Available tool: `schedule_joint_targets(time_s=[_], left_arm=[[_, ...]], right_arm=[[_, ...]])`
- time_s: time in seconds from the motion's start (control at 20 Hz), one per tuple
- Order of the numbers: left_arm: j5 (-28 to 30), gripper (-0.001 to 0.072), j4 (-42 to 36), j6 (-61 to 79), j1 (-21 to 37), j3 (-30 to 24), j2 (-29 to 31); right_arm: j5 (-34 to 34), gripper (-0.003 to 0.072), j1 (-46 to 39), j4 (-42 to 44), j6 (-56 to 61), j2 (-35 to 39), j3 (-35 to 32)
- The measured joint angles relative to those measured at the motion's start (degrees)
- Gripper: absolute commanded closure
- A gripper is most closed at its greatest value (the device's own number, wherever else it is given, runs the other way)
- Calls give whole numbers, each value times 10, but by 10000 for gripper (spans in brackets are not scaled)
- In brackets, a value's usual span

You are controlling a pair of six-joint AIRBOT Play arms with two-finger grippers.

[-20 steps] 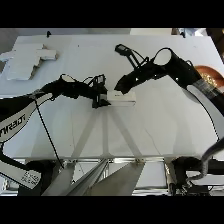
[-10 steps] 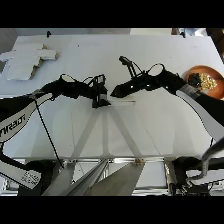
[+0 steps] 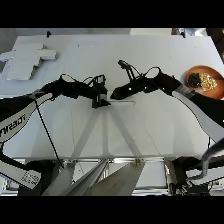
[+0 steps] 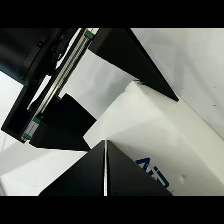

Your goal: Fold the box and place the chain.

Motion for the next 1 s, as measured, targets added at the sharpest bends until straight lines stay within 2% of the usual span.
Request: schedule_joint_targets(time_s=[0.65,0.75,1.0], left_arm=[[3,209,-5,-6,0,0,0],[4,209,-5,-5,0,0,0],[2,209,-3,-2,0,0,0]], right_arm=[[24,675,7,-41,7,16,-2],[7,676,-7,-5,-17,35,0],[36,676,-46,23,-74,67,-2]])
